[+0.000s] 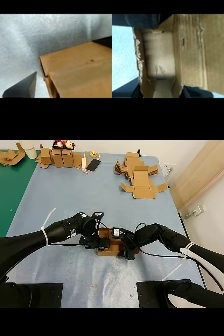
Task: Fold the box.
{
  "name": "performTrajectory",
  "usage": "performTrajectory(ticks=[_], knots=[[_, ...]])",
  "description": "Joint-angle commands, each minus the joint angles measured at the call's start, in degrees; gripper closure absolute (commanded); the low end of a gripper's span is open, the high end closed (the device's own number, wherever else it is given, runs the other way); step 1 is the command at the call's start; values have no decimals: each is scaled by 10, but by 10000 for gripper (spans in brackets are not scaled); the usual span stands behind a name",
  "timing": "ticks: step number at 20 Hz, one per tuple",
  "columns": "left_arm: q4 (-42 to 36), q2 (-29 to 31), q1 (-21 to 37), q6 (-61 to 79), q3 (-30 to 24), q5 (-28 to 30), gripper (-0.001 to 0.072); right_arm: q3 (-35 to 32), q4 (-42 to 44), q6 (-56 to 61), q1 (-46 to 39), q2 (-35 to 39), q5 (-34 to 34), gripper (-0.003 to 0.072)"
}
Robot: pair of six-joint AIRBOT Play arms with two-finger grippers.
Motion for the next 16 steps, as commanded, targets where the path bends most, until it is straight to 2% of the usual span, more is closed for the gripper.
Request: performTrajectory(ticks=[1,4,5,7,8,16], knots=[[2,-17,0,0,11,-13,270,0,0,0,1,0,0,177],[4,-25,0,2,13,2,271,0,0,0,1,0,0,177],[5,-26,0,2,13,5,296,0,0,0,1,0,0,177],[5,-27,0,3,13,7,565,0,0,0,1,0,0,177],[4,-27,0,2,13,8,605,0,0,0,1,0,0,177],[0,-29,-12,2,13,8,603,0,0,0,1,0,0,177]])
